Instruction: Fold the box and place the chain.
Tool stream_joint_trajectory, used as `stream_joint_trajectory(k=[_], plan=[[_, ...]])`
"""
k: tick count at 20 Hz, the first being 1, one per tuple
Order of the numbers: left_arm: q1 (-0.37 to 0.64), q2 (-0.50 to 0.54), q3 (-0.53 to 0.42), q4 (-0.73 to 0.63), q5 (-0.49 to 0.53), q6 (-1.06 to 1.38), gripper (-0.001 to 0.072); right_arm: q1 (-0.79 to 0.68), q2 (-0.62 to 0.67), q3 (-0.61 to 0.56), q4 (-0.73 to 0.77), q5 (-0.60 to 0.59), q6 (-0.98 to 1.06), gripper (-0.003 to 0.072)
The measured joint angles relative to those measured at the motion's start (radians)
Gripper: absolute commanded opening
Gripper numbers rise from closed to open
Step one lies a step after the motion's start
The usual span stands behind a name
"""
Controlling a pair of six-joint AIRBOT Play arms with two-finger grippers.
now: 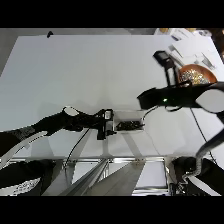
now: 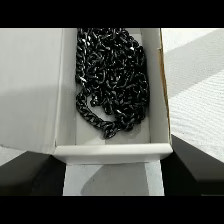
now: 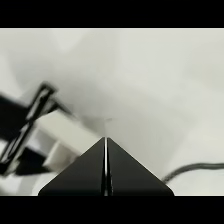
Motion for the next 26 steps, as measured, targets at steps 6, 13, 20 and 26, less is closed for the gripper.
stream_joint_trajectory(k=[6,13,20,26], plan=[[0.000,0.000,0.000,0.000,0.000,0.000,0.0070,-0.193,-0.119,0.013,-0.201,0.098,0.003,0.0404],[0.000,0.000,0.000,0.000,0.000,0.000,0.0070,-0.218,-0.277,-0.131,-0.251,0.026,0.014,0.0407],[0.000,0.000,0.000,0.000,0.000,0.000,0.0070,-0.172,-0.360,-0.190,-0.241,-0.100,0.075,0.0382],[0.000,0.000,0.000,0.000,0.000,0.000,0.0070,-0.165,-0.404,-0.195,-0.244,-0.119,0.117,0.0215]])
